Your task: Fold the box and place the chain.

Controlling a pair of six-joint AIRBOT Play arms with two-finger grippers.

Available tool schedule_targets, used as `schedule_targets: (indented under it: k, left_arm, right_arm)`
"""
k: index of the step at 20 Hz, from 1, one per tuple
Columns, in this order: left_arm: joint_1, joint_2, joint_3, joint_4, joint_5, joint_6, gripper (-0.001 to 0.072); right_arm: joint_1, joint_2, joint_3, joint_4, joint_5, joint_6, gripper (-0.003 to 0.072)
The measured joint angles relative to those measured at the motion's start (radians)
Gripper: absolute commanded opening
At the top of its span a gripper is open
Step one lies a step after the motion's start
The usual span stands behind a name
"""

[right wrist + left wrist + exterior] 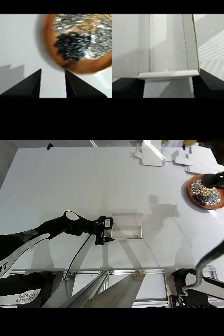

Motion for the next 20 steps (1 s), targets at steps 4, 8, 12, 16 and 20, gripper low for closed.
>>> schedule_targets:
  k: [4,8,12,16,20]
  left_arm:
    - [0.000,0.000,0.000,0.000,0.000,0.000,0.0254]
    - [0.000,0.000,0.000,0.000,0.000,0.000,0.0254]
    - [0.000,0.000,0.000,0.000,0.000,0.000,0.0254]
    - [0.000,0.000,0.000,0.000,0.000,0.000,0.0254]
    - [0.000,0.000,0.000,0.000,0.000,0.000,0.0254]
  right_arm:
    - [-0.143,-0.116,0.005,0.045,-0.090,-0.018,0.0293]
    - [-0.177,-0.219,0.007,0.074,-0.136,-0.025,0.0293]
    - [-0.185,-0.274,0.007,0.109,-0.148,-0.028,0.0292]
    - [-0.187,-0.291,0.007,0.162,-0.148,-0.029,0.0291]
    - [-0.187,-0.305,0.007,0.184,-0.132,-0.029,0.0240]
